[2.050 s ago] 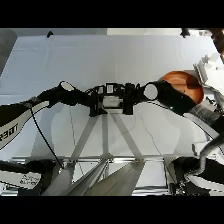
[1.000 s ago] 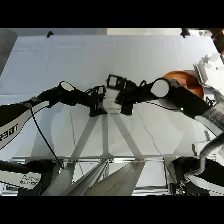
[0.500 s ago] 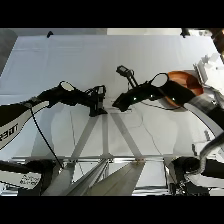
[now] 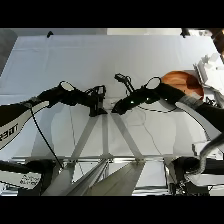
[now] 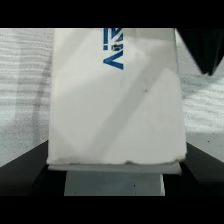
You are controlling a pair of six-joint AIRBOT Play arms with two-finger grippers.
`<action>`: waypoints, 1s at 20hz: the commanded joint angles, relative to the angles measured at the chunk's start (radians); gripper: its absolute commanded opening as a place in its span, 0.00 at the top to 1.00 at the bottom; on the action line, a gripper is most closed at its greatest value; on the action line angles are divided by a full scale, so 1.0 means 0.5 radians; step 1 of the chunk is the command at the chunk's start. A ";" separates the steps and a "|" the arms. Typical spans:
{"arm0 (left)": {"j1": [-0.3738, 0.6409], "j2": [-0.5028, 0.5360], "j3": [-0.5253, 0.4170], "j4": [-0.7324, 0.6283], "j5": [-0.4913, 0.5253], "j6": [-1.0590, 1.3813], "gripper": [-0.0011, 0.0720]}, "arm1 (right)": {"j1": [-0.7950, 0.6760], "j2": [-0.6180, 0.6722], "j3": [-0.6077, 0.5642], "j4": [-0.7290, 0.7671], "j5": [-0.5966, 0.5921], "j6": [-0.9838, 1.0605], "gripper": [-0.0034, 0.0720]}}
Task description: Fold the box and place the chain.
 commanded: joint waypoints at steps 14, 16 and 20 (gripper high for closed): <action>-0.001 0.002 -0.001 0.000 0.001 0.001 0.63 | 0.020 -0.146 0.001 0.101 -0.215 0.150 0.95; -0.001 0.002 -0.001 0.000 0.001 0.001 0.63 | 0.021 -0.127 0.001 0.058 -0.215 0.149 0.95; -0.001 0.002 -0.001 0.000 0.001 0.001 0.63 | -0.059 0.048 0.003 0.056 -0.222 0.150 0.95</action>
